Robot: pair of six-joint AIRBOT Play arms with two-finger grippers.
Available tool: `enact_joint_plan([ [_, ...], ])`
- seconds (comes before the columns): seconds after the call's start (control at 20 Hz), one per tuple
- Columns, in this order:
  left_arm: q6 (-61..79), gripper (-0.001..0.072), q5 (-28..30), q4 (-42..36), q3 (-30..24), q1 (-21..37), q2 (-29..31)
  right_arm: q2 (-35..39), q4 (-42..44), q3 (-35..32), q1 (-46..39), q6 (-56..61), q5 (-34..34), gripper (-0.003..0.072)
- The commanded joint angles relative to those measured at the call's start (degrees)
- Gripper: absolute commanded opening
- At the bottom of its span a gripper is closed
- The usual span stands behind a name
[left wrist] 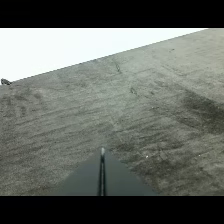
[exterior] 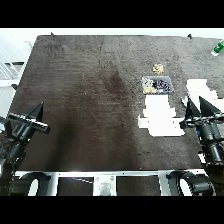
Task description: Fold the box and place the chain.
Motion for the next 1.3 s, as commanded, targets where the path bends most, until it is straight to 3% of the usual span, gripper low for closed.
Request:
enact_joint_plan([
  [0.0,0.0,0.0019,0.0,0.0,0.0,0.0,0.1,0.0,0.0,0.0,0.0,0.0,0.0,0.0352],
  [0.3,0.0,0.0019,0.0,0.0,0.0,0.0,0.1,0.0,0.0,0.6,0.0,2.4,1.1,0.0352],
  [0.45,0.0,0.0019,0.0,0.0,0.0,0.0,0.1,-1.9,0.3,4.2,0.0,5.2,-6.5,0.0406],
  [0.65,0.0,0.0020,0.0,0.0,0.0,0.0,0.1,-18.2,0.9,13.5,-0.2,6.1,-13.9,0.0431],
  [0.75,0.0,0.0020,0.0,0.0,0.0,0.0,0.1,-29.5,8.2,18.6,-2.7,6.0,-13.5,0.0441],
  [0.85,0.0,0.0019,0.0,0.0,0.0,0.0,0.1,-40.1,11.1,22.5,-7.5,5.6,-7.3,0.0442],
  [1.0,0.0,0.0019,0.0,0.0,0.0,0.0,0.1,-50.3,9.3,24.0,-18.2,11.0,9.4,0.0432],
  [1.05,0.0,0.0020,0.0,0.0,0.0,0.0,0.1,-52.5,4.0,24.1,-22.0,16.5,15.6,0.0432],
  [1.25,0.0,0.0020,0.0,0.0,0.0,0.0,0.1,-59.5,-36.2,30.9,-37.2,47.5,41.6,0.0434],
])
